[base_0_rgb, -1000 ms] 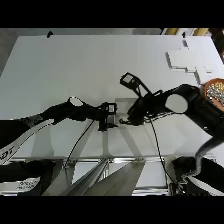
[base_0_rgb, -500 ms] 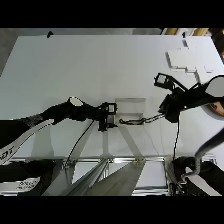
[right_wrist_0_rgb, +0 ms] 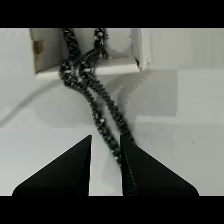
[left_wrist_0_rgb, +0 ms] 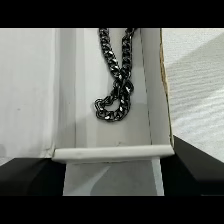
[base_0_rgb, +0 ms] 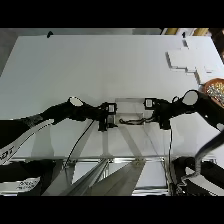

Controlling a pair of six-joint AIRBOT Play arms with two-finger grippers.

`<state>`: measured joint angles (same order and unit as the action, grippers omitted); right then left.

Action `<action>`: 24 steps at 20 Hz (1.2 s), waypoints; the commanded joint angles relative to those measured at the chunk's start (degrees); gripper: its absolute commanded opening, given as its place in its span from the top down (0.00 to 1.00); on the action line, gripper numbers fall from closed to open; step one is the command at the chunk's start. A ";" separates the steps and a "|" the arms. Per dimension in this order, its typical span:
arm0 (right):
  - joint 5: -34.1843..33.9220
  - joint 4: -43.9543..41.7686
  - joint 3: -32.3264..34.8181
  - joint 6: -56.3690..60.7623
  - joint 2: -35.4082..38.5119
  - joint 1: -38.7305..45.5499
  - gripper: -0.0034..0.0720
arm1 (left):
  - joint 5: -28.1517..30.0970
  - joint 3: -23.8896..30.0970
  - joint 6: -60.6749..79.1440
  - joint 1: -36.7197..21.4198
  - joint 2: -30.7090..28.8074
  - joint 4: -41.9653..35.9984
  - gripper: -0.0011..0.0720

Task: Fold the box and place the chain.

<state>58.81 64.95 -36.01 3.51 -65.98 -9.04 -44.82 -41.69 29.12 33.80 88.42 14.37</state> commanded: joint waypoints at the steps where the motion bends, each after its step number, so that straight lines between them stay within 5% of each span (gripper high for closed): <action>1: -2.62 -2.93 0.81 -8.04 -3.32 -0.28 0.72 | 0.00 0.02 0.02 -0.02 -0.04 0.00 0.80; 8: -2.69 -5.68 0.81 -11.52 -5.68 -0.28 0.75 | 0.00 0.02 0.00 -0.02 -0.04 0.00 0.80; 10: -2.54 -5.11 0.81 -11.47 -5.68 -0.28 0.89 | 0.00 0.02 0.00 -0.02 -0.04 0.00 0.80; 12: -1.20 -2.71 0.81 -10.58 -5.35 -0.28 0.93 | 0.00 0.02 0.00 -0.02 -0.04 0.00 0.80; 19: 1.46 6.82 0.81 -3.26 6.78 -0.24 0.93 | 0.00 0.02 0.00 -0.02 -0.04 0.00 0.80; 24: 2.08 -7.67 0.81 -3.34 16.22 -0.57 0.93 | 0.00 0.02 0.00 -0.02 -0.04 0.00 0.80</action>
<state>60.62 66.24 -35.22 -0.34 -54.61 -9.34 -44.82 -41.69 29.12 33.80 88.42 14.37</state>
